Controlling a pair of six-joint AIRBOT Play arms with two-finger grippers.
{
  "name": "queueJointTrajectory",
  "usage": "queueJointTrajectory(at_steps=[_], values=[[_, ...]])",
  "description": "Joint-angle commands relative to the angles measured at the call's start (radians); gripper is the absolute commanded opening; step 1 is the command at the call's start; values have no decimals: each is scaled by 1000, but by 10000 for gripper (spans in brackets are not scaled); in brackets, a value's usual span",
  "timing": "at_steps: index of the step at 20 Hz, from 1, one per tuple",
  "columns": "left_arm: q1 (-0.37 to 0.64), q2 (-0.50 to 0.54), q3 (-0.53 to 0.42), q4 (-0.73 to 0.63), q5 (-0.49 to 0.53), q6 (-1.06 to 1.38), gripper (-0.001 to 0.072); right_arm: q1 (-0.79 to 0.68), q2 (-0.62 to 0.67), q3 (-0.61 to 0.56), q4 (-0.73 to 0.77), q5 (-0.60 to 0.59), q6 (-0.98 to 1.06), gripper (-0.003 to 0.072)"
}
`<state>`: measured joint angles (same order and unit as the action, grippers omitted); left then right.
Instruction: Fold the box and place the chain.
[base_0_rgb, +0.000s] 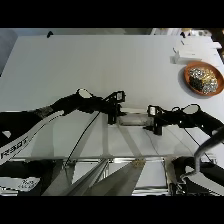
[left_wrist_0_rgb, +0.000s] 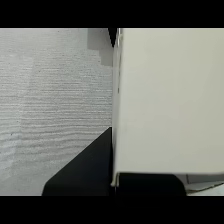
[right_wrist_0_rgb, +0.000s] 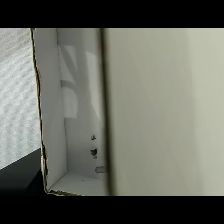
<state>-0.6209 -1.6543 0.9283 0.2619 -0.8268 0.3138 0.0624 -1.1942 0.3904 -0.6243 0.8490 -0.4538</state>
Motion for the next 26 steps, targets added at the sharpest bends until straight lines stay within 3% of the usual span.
queueJointTrajectory(at_steps=[1,2,3,5,7,11,12,13,14,17,20,23,26], values=[[0,0,0,0,-5,0,11,0,0,0,0,0,0,294],[2,0,0,0,-6,0,14,0,0,-1,0,0,0,294],[5,5,0,1,-8,0,78,0,0,-1,0,0,0,294],[14,31,0,18,-16,-11,395,0,0,-1,0,0,0,294],[25,74,0,90,-40,-81,407,0,0,-1,0,0,0,294],[50,188,0,387,-104,-352,407,0,0,0,0,0,0,294],[51,223,0,446,-129,-420,396,0,0,-1,0,0,0,294],[51,255,0,486,-150,-468,294,0,0,-1,0,0,0,294],[46,290,0,513,-181,-487,26,0,0,-1,0,0,0,294],[11,354,0,501,-213,-476,3,0,0,-1,0,0,0,294],[-65,348,0,449,-128,-475,3,0,0,-1,0,0,0,294],[-143,322,0,388,112,-478,3,0,0,0,0,0,0,294],[-193,294,0,216,402,-479,3,0,0,0,0,0,0,294]])
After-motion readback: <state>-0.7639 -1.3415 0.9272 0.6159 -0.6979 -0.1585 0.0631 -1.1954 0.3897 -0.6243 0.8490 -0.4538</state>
